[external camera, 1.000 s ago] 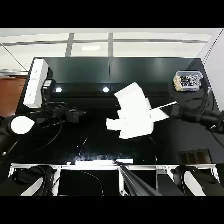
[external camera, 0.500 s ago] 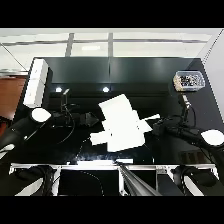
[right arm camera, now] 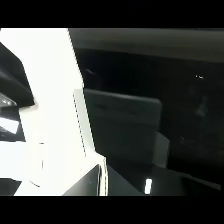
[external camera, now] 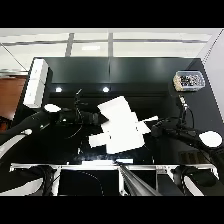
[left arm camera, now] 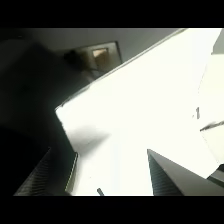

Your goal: Fold the box and place the chain.

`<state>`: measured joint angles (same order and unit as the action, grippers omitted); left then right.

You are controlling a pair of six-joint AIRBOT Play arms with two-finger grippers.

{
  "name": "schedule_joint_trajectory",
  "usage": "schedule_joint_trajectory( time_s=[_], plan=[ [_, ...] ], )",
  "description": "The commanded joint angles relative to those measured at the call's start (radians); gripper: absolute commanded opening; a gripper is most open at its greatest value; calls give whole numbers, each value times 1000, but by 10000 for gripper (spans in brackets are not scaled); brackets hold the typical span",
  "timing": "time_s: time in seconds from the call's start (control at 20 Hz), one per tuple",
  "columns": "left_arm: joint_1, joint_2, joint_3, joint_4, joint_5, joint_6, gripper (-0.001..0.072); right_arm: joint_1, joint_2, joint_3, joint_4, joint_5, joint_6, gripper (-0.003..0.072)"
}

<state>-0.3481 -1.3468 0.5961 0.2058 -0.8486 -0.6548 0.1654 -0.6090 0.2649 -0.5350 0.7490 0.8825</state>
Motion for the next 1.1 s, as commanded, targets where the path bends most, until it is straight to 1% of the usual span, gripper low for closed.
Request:
schedule_joint_trajectory(
  time_s=[0.0, 0.1, 0.2, 0.3, 0.4, 0.45, 0.5, 0.6, 0.65, 0.8, 0.85, 0.95, 1.0, 1.05],
  plan=[
    [0, -113, 55, -34, -146, 118, 692, 2, 1, 0, 0, -1, 9, 43],
    [0, -184, 91, -37, -261, 193, 692, 2, 1, 0, 0, 2, 14, 43],
    [3, -242, 120, -34, -355, 289, 692, 2, 1, 0, 0, 8, 23, 43],
    [15, -280, 144, -23, -393, 314, 692, 2, 1, 0, 0, 16, 31, 43],
    [26, -304, 165, 1, -405, 315, 691, 2, 1, 0, 0, 20, 38, 43],
    [29, -312, 174, 13, -413, 315, 673, 2, 1, 0, 0, 23, 39, 43],
    [29, -313, 181, 22, -415, 318, 672, 2, 1, 0, 0, 25, 41, 43],
    [30, -314, 185, 26, -429, 373, 546, 2, 1, 0, 0, 25, 41, 43],
    [30, -315, 185, 35, -436, 388, 538, 2, 1, 0, 0, 25, 41, 43],
    [28, -319, 187, 121, -444, 388, 367, 2, 1, 0, 0, 25, 41, 43],
    [28, -319, 187, 134, -455, 388, 329, 2, 1, 0, 0, 25, 41, 43],
    [28, -319, 188, 131, -475, 387, 320, 2, 1, 0, -1, 25, 41, 43],
    [28, -319, 190, 130, -481, 387, 225, 2, 1, 0, 0, 25, 41, 43],
    [29, -319, 193, 130, -489, 387, 186, 1, 1, 0, -1, 25, 41, 43]
  ],
)
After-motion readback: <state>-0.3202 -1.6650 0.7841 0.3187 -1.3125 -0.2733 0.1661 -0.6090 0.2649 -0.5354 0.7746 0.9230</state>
